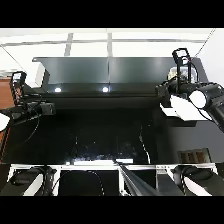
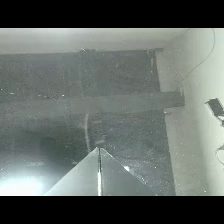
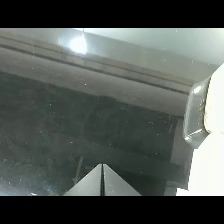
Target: Fold the box and place the chain.
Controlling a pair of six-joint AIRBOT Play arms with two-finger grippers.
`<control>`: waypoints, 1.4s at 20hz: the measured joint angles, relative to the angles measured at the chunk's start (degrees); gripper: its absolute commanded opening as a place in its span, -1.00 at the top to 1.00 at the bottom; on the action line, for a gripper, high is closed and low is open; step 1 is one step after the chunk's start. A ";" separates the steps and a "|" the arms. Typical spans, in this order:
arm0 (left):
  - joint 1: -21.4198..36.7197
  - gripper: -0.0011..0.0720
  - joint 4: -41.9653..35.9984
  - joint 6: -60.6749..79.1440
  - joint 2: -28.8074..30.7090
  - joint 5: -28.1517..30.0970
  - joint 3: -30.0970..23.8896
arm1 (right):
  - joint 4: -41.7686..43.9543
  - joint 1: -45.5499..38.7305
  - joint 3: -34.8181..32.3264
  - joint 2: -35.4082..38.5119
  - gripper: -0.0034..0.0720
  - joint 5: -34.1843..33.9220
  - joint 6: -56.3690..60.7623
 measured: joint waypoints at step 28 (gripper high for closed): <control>-0.98 -0.97 -5.81 -0.26 -5.77 3.26 -0.04 | -4.46 -11.17 1.79 -4.20 -1.00 1.70 9.29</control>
